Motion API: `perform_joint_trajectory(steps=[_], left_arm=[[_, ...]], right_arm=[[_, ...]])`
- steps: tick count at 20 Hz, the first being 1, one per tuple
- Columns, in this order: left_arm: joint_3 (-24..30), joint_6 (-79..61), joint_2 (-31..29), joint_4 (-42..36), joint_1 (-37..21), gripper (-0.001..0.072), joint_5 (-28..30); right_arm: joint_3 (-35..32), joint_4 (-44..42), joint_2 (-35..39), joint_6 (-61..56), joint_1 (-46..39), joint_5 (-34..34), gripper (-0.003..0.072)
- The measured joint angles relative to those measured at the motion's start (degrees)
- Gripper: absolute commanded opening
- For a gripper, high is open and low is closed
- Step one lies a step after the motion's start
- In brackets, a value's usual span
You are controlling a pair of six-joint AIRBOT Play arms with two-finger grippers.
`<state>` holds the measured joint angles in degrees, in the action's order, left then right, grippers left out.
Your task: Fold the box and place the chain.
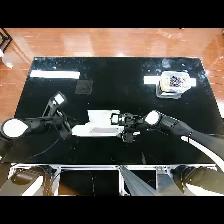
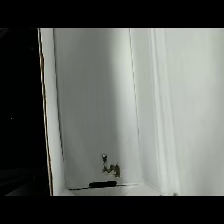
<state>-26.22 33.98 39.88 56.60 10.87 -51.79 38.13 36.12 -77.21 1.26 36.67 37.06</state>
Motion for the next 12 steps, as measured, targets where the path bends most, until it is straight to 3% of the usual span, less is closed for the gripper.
perform_joint_trajectory(steps=[4,12], left_arm=[[0.0,-13.5,0.2,1.5,-1.0,0.0628,-2.1],[0.0,-31.9,10.4,-2.7,0.3,0.0633,-0.7]], right_arm=[[0.0,0.1,0.0,0.0,0.0,0.0,0.046],[0.0,0.1,0.0,0.0,0.0,0.0,0.046]])
